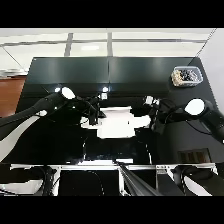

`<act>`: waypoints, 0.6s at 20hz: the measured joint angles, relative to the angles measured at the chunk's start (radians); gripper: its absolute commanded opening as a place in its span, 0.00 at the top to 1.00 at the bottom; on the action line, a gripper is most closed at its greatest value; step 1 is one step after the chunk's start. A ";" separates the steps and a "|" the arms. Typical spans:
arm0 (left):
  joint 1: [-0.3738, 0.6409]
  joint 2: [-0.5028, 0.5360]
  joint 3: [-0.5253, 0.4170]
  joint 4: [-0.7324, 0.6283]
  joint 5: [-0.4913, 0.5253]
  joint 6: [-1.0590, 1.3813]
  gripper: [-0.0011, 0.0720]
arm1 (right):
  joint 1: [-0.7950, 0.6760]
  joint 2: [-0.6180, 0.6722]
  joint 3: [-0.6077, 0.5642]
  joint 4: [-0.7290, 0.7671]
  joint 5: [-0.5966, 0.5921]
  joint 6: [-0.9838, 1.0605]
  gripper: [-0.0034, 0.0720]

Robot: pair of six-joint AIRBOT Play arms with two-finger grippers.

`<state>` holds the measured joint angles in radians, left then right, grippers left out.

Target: Fold the box and place the chain.

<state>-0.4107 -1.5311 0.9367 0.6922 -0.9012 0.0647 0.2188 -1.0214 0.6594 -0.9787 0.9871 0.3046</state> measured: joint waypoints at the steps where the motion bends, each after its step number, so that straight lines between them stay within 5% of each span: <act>1: 0.000 -0.003 0.002 0.000 0.000 0.000 0.95 | 0.016 0.000 -0.014 0.009 -0.010 -0.024 0.02; 12: 0.005 -0.012 0.005 0.026 0.007 0.008 0.95 | 0.130 -0.089 -0.090 0.146 -0.119 -0.284 0.03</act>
<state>-0.4053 -1.5429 0.9421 0.7181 -0.8944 0.0727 0.3485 -1.1099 0.5690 -0.8330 0.8680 0.0204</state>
